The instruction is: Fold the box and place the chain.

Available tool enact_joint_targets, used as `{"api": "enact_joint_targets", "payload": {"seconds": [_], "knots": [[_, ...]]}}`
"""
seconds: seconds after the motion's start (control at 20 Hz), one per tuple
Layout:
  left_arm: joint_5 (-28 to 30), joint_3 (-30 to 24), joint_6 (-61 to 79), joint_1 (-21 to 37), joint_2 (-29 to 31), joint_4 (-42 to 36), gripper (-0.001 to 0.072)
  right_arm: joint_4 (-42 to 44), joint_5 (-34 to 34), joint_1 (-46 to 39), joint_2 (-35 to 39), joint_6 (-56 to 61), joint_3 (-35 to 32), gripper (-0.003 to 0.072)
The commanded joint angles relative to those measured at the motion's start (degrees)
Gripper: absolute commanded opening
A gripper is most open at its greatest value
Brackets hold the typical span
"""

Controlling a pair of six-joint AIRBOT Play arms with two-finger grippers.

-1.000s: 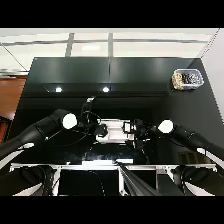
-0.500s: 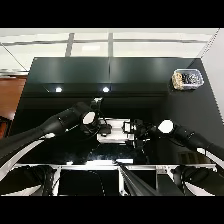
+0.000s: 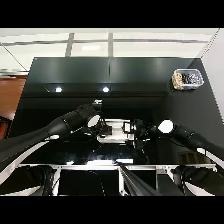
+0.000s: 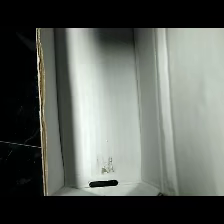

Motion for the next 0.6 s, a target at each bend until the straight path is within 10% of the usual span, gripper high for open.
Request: {"api": "enact_joint_targets", "payload": {"seconds": [0.0,0.05,0.25,0.3,0.45,0.55], "knots": [[0.37,0.07,-1.2,-0.5,-0.02,1.38,0.0202,0.0,0.04,0.04,-0.04,0.02,0.0,0.0181],[0.35,0.07,-1.2,-0.5,-0.02,1.36,0.0054,0.0,0.04,0.04,-0.04,0.02,0.0,0.0181],[0.35,0.09,-1.18,-0.48,-0.02,0.81,0.0028,0.0,0.04,0.04,-0.04,0.02,0.0,0.0181],[0.35,0.09,-1.14,-0.48,-0.02,0.07,0.0068,0.0,0.02,0.04,-0.04,0.02,0.02,0.0181],[0.35,0.15,-1.38,-0.48,-0.02,-0.11,0.0589,0.0,0.02,0.04,-0.04,0.02,0.0,0.0181],[0.39,0.15,-1.38,-0.48,-0.07,-0.09,0.0583,0.0,0.02,0.04,-0.04,0.02,0.0,0.0181]]}}
